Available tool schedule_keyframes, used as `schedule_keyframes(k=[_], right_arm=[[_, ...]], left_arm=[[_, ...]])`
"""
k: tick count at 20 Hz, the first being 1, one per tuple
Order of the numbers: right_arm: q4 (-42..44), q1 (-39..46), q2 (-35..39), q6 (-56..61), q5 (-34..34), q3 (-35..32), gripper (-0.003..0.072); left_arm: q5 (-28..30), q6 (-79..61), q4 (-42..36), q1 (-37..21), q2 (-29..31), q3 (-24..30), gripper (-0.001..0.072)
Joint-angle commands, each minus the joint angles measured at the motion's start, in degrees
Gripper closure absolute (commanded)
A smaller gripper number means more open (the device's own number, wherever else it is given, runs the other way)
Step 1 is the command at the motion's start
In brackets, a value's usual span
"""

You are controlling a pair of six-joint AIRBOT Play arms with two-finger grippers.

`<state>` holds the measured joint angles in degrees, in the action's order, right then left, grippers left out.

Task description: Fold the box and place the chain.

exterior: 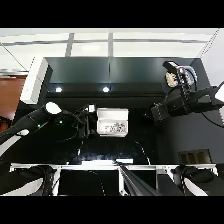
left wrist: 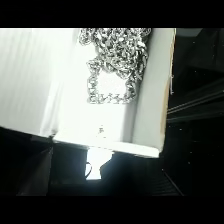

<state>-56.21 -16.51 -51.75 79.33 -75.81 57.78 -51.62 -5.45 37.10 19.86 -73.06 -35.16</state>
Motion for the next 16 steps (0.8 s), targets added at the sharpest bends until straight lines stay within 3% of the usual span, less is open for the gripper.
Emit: schedule_keyframes(k=[1,10,16], right_arm=[[0.0,0.0,0.0,0.0,0.0,0.0,0.0360],[0.0,0.0,0.0,0.0,0.3,0.0,0.0360],[0.0,0.0,0.0,0.0,0.4,0.0,0.0360]], left_arm=[[-0.9,-2.0,-0.3,0.1,-0.2,-0.1,0.0008],[1.9,-3.4,-0.3,0.1,-0.6,-1.0,0.0008],[2.0,-3.4,-0.4,3.9,-2.1,-1.6,0.0008]])
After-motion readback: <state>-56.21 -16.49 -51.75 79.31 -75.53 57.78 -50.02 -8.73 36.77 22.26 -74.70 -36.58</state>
